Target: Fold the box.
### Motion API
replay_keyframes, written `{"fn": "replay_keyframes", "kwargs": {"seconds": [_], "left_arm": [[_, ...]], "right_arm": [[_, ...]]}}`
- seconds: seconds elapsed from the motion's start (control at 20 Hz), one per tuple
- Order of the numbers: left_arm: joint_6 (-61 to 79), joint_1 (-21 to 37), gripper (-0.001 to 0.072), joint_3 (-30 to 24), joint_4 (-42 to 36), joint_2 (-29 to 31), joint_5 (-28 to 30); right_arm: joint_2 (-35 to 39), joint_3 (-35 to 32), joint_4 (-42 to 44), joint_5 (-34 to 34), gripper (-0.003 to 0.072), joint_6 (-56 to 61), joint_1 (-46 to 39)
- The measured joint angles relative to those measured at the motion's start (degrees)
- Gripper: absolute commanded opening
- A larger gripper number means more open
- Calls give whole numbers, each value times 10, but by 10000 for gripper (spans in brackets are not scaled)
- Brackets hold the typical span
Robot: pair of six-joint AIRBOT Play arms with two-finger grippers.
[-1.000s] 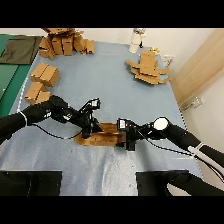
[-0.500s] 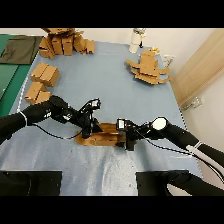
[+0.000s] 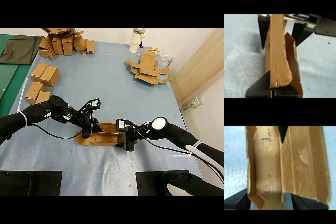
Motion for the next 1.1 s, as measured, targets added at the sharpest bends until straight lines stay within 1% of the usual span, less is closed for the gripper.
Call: {"fn": "replay_keyframes", "kwargs": {"seconds": [1.1], "left_arm": [[0,0,12,0,0,0,0]], "right_arm": [[0,0,2,14,707,4,0]]}}
